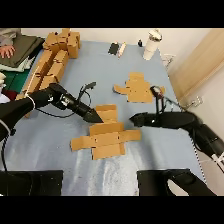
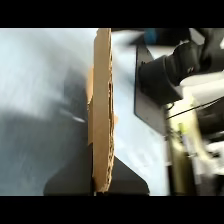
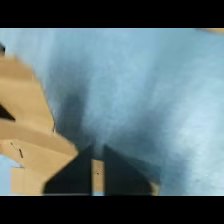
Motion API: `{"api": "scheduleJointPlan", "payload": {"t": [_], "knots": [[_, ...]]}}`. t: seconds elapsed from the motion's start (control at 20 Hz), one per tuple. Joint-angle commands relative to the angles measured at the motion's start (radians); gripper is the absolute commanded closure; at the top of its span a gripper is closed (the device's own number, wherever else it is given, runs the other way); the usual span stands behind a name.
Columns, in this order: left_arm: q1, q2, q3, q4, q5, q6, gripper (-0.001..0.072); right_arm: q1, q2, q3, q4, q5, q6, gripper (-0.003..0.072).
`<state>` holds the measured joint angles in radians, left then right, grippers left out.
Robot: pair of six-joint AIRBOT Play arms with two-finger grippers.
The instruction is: Fold the box.
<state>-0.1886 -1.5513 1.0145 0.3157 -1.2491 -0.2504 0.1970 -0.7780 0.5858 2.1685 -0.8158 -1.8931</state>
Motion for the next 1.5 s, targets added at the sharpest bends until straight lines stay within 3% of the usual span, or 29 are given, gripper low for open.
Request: {"api": "scheduleJointPlan", "payload": {"t": [0.0,0.15,0.35,0.55,1.2,1.3,1.45], "knots": [[-0.069,0.074,-0.052,0.006,0.157,0.162,0.0699,-0.042,0.000,0.080,-0.064,-0.054,0.078,0.0682],[-0.108,0.164,-0.175,-0.033,0.303,0.316,0.0699,-0.042,-0.001,0.076,-0.065,-0.047,0.109,0.0682],[-0.156,0.258,-0.312,-0.056,0.412,0.472,0.0698,-0.041,-0.002,0.076,-0.060,-0.007,0.117,0.0682],[-0.167,0.250,-0.352,-0.045,0.412,0.502,0.0698,-0.041,-0.002,0.076,-0.049,0.027,0.117,0.0682],[-0.166,0.254,-0.354,-0.016,0.324,0.467,0.0697,-0.039,-0.002,0.076,-0.049,0.024,0.116,0.0682],[-0.166,0.254,-0.354,-0.016,0.324,0.458,0.0696,-0.039,-0.002,0.076,-0.048,-0.016,0.117,0.0683],[-0.166,0.254,-0.353,-0.016,0.326,0.442,0.0696,0.025,0.032,0.075,-0.139,-0.298,0.159,0.0685]]}}
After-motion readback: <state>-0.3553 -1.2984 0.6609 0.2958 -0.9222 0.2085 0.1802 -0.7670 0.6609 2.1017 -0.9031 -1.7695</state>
